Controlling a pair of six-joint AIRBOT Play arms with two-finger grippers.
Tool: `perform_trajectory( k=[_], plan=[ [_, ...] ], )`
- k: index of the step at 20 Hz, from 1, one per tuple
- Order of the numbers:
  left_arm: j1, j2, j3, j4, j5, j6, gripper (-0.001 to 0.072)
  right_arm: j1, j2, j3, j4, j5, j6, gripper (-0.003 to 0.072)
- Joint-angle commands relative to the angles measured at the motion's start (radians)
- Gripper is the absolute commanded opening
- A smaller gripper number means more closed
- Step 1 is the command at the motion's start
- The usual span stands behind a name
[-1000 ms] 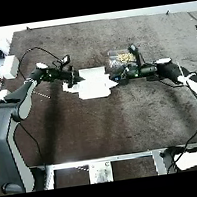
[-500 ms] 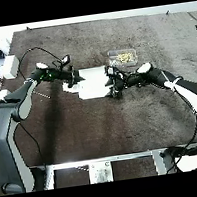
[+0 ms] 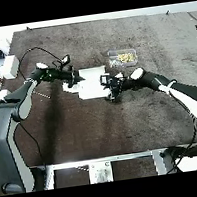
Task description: Fold the box and place the chain.
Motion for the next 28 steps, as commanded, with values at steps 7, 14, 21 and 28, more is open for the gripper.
perform_trajectory(
  k=[7, 14, 21, 28],
  plan=[
    [0.000, -0.001, 0.000, 0.000, 0.000, 0.000, 0.0012, 0.035, 0.051, 0.000, -0.038, -0.187, 0.099, 0.0592],
    [0.000, -0.001, 0.000, 0.000, 0.000, 0.000, 0.0013, -0.029, 0.070, 0.000, 0.014, -0.194, 0.056, 0.0593],
    [0.000, -0.001, 0.000, 0.000, 0.000, 0.000, 0.0012, -0.089, 0.034, 0.010, 0.208, -0.152, -0.177, 0.0593],
    [0.000, -0.001, 0.000, 0.000, 0.000, 0.000, 0.0012, -0.163, -0.061, 0.155, 0.282, 0.046, -0.215, 0.0593]
  ],
)
